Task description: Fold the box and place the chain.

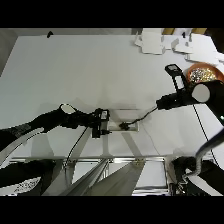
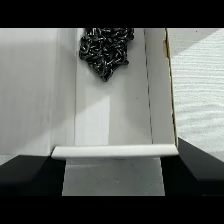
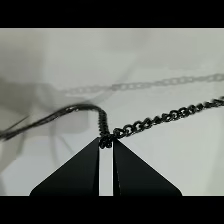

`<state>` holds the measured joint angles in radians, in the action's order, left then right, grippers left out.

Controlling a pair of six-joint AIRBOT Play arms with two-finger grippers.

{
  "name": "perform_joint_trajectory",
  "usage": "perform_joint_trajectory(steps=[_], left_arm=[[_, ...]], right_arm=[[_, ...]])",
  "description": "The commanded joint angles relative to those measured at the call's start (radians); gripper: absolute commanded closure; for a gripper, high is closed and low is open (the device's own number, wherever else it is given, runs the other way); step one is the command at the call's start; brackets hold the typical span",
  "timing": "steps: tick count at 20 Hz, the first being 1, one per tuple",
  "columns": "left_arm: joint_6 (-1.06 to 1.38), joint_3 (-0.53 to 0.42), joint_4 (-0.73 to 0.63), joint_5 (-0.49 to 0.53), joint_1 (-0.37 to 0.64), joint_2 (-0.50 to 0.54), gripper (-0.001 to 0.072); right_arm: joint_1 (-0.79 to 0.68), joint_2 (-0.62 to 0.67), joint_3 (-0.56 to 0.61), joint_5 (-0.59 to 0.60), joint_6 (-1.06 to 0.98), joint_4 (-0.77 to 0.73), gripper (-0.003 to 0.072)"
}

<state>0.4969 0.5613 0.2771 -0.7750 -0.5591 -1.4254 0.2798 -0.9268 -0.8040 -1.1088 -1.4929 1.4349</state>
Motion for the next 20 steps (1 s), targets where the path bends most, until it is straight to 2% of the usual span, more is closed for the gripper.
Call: perform_joint_trajectory(steps=[1, 4, 7, 11, 14, 20], left_arm=[[0.0, 0.0, 0.0, -0.003, -0.002, 0.001, 0.0454], [0.0, 0.0, 0.0, -0.003, -0.003, 0.001, 0.0455], [0.0, 0.0, 0.0, -0.003, -0.003, 0.001, 0.0455], [0.0, 0.0, 0.0, -0.004, -0.003, 0.001, 0.0455], [0.0, 0.0, 0.0, -0.003, -0.003, 0.001, 0.0455], [0.0, 0.0, 0.0, -0.003, -0.003, 0.001, 0.0455]], right_arm=[[0.133, 0.181, -0.001, -0.08, -0.057, -0.09, 0.0668], [0.268, 0.27, -0.001, -0.076, -0.133, -0.13, 0.0668], [0.399, 0.295, -0.001, -0.046, -0.191, -0.135, 0.0668], [0.55, 0.294, -0.001, 0.103, -0.242, -0.137, 0.0668], [0.594, 0.294, -0.001, 0.187, -0.261, -0.134, 0.0668], [0.594, 0.294, -0.001, 0.285, -0.261, -0.135, 0.0668]])
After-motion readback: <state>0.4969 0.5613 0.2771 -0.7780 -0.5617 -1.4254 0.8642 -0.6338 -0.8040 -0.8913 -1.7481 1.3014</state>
